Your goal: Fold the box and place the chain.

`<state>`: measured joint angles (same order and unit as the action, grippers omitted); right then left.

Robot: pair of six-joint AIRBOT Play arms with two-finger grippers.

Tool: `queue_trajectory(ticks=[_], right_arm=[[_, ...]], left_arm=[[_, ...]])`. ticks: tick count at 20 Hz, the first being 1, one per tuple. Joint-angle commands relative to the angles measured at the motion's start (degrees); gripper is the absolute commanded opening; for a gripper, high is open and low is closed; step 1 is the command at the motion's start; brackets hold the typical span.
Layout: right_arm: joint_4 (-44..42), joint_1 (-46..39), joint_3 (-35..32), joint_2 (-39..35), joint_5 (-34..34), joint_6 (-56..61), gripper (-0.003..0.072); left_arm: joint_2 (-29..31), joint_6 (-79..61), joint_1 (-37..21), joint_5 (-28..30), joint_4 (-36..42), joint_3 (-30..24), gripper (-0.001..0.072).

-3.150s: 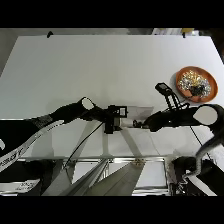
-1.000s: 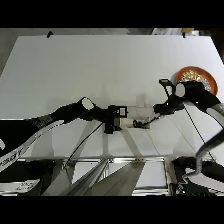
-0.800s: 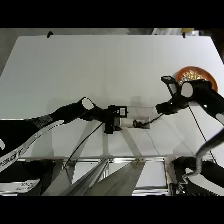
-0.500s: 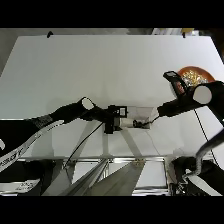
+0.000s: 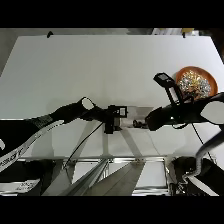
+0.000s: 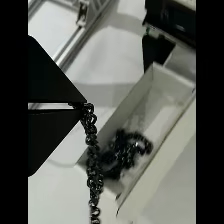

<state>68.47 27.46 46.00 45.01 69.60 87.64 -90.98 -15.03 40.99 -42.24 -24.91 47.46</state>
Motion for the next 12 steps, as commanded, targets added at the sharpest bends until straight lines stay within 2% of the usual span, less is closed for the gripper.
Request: queue_trajectory(ticks=[1,8,12], right_arm=[[-1.9,5.2,0.1,-0.4,-4.7,2.6,0.0016],[-0.9,9.3,-0.2,1.6,-9.4,5.4,0.0016],[0.3,9.4,-3.5,4.0,-10.8,5.4,0.0017]], left_arm=[[0.0,0.0,0.0,0.0,0.0,0.0,0.039],[0.0,0.0,0.0,0.0,0.0,0.0,0.039],[0.0,0.0,0.0,0.0,0.0,0.0,0.039]])
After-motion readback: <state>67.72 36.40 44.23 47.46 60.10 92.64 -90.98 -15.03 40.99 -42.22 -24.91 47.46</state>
